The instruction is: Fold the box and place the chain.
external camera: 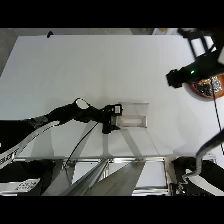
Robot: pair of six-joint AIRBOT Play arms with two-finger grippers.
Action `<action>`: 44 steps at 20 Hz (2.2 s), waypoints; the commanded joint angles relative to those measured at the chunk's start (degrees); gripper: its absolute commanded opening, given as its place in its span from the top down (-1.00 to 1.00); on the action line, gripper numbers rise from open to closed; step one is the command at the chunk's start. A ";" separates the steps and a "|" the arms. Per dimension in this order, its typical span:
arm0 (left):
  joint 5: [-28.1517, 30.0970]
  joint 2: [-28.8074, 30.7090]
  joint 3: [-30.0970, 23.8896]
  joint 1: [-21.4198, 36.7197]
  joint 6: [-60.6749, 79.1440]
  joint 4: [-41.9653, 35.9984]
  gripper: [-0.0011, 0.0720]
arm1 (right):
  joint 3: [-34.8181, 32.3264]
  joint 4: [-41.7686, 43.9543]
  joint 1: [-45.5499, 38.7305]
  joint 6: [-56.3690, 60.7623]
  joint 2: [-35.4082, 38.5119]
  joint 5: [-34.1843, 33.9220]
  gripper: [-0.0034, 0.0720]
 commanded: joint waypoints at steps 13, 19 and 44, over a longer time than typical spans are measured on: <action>0.02 0.02 0.02 -0.02 0.00 0.00 0.11 | 2.29 -4.20 -41.86 -13.81 -23.80 -21.35 0.18; 0.02 0.02 0.00 -0.02 0.00 0.00 0.11 | 2.29 1.20 -45.46 -14.49 -30.36 -23.87 0.33; 0.02 0.02 0.02 -0.02 0.00 0.00 0.11 | 2.29 6.49 -45.42 -15.17 -36.28 -26.99 0.52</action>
